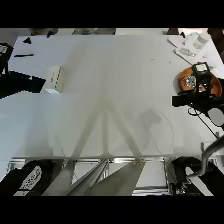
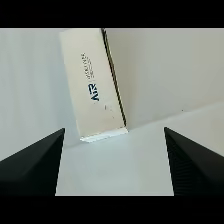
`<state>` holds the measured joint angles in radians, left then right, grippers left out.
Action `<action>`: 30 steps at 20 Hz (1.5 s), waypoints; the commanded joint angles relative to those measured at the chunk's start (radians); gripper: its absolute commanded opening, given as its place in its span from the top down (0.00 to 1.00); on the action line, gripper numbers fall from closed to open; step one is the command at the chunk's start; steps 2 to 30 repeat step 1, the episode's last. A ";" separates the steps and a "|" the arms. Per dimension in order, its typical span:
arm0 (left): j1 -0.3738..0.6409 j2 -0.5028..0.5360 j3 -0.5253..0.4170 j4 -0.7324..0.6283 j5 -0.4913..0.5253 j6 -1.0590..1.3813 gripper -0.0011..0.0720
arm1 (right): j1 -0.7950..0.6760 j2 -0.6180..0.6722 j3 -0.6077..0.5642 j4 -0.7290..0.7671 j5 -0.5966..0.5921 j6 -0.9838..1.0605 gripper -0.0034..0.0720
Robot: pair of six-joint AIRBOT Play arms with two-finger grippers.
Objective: Fold the box and place the chain.
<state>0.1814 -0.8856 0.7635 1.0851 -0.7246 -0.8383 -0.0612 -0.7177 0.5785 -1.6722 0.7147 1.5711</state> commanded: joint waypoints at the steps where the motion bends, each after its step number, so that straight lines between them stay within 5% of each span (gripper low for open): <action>1: 0.000 0.047 0.000 0.000 -0.024 0.000 0.04 | 0.000 0.001 0.000 0.000 0.000 0.000 0.94; 30: 0.000 0.047 0.000 0.000 -0.024 0.000 0.04 | 0.000 0.001 0.000 0.000 0.000 0.000 0.94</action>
